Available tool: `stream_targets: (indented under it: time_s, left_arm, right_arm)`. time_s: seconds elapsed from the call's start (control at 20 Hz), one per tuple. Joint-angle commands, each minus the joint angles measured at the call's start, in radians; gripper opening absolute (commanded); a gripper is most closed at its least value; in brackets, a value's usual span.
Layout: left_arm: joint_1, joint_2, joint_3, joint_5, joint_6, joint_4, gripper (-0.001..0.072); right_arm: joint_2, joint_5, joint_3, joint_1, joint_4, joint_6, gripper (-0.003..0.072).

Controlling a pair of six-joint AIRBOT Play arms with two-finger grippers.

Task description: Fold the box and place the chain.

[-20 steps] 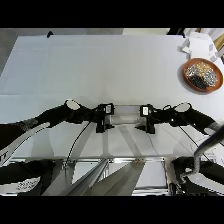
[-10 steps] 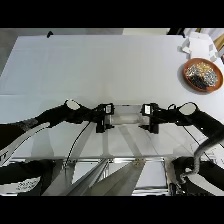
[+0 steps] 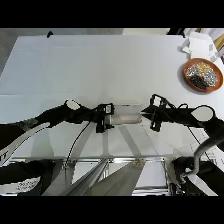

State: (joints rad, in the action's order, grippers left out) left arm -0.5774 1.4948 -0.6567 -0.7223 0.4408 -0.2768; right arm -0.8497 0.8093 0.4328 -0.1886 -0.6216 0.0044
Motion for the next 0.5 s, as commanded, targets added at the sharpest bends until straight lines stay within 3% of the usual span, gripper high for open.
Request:
stream_targets:
  time_s: [0.0,0.15,0.45]
  left_arm:
    - [0.000,-0.001,0.000,0.000,0.000,0.000,0.0319]
    - [0.000,-0.001,0.000,0.000,0.000,0.000,0.0319]
    - [0.000,-0.001,0.000,0.000,0.000,0.000,0.0319]
  right_arm:
    - [0.002,-0.030,0.000,-0.002,0.328,0.014,0.0015]
    - [-0.076,-0.129,0.000,-0.002,0.475,0.014,0.0015]
    - [-0.303,-0.227,0.000,-0.002,0.550,0.015,0.0015]
